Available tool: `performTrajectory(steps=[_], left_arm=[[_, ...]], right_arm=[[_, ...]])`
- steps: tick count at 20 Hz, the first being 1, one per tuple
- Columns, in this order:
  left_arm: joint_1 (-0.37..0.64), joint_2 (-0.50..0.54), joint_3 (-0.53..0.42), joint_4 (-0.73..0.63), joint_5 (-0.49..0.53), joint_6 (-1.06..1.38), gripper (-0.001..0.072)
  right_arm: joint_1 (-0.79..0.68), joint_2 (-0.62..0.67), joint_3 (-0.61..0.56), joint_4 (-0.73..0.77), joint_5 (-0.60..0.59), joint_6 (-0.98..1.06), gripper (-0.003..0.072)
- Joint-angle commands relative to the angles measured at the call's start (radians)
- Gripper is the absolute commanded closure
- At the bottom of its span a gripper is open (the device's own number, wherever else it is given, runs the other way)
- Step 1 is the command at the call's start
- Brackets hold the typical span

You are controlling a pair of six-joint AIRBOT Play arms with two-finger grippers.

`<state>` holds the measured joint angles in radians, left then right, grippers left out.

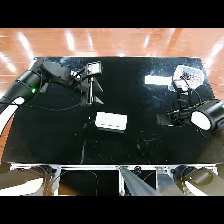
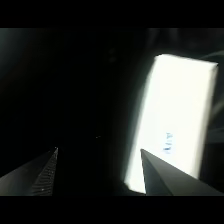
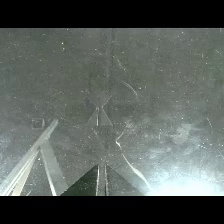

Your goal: Fold the box and place the chain.

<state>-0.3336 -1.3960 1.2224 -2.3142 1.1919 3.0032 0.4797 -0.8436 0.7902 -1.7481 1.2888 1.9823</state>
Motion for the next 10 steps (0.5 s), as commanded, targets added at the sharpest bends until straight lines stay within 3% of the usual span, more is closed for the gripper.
performTrajectory(steps=[1,3,6,10], left_arm=[[0.017,-0.012,-0.005,-0.032,0.093,0.0,0.0089],[0.008,-0.012,-0.065,-0.029,0.105,0.0,0.0086],[-0.037,-0.012,-0.137,0.072,-0.006,0.0,0.0073],[-0.074,-0.002,-0.142,0.148,-0.07,0.0,0.0074]], right_arm=[[0.0,-0.001,0.0,0.0,0.001,0.002,0.0617],[0.0,-0.001,0.0,0.0,0.001,0.005,0.0617],[0.0,-0.001,0.0,0.001,0.001,0.005,0.0617],[0.0,-0.001,0.0,0.0,0.001,0.005,0.0617]])
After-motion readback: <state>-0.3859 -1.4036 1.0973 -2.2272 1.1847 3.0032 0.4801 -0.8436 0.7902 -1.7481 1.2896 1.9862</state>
